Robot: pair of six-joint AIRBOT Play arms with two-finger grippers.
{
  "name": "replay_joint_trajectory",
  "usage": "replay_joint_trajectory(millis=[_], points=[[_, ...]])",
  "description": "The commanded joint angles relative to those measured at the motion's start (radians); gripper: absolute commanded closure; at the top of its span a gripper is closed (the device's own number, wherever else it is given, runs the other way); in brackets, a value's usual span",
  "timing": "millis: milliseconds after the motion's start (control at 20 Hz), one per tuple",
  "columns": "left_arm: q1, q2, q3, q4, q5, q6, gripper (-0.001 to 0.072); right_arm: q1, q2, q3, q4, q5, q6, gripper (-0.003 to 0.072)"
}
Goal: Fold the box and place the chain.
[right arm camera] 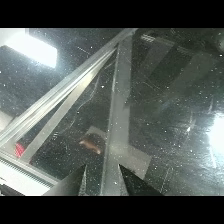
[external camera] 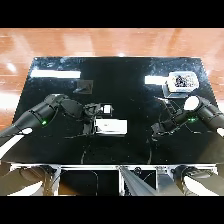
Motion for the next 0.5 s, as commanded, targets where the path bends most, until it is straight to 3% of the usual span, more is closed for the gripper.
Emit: replay_joint_trajectory(millis=[0,450], points=[[0.000,0.000,-0.005,0.003,-0.023,0.000,0.0086,-0.001,0.000,0.000,0.000,0.000,0.000,0.0431],[0.000,-0.002,-0.018,0.003,-0.028,0.000,0.0089,-0.001,0.000,0.000,0.000,0.000,0.000,0.0430]])
